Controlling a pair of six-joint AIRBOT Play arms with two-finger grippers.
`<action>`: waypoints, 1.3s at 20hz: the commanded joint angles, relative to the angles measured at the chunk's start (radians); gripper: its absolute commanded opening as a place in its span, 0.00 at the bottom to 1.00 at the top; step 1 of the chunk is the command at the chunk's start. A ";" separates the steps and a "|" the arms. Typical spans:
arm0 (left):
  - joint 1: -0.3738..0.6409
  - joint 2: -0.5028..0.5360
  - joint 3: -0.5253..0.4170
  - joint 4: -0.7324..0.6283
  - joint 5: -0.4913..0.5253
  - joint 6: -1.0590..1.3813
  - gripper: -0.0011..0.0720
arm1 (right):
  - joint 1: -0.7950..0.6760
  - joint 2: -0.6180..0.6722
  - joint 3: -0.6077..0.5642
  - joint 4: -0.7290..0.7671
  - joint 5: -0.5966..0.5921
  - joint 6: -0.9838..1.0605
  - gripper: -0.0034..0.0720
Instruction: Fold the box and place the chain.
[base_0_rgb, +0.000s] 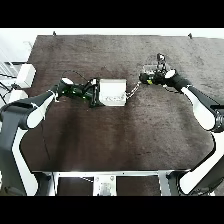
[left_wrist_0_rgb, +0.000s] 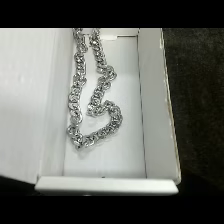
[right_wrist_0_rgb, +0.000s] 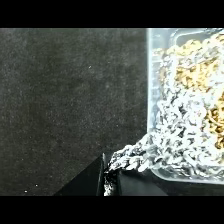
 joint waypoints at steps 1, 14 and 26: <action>0.000 0.001 0.001 0.000 0.000 0.000 0.81 | 0.005 0.041 0.002 0.002 0.063 -0.008 0.06; 0.000 0.001 0.001 0.000 0.000 0.000 0.81 | 0.143 0.583 0.002 -0.247 0.336 0.091 0.05; 0.000 0.001 0.001 0.000 0.001 0.000 0.81 | 0.380 0.702 -0.003 -0.299 0.365 0.150 0.05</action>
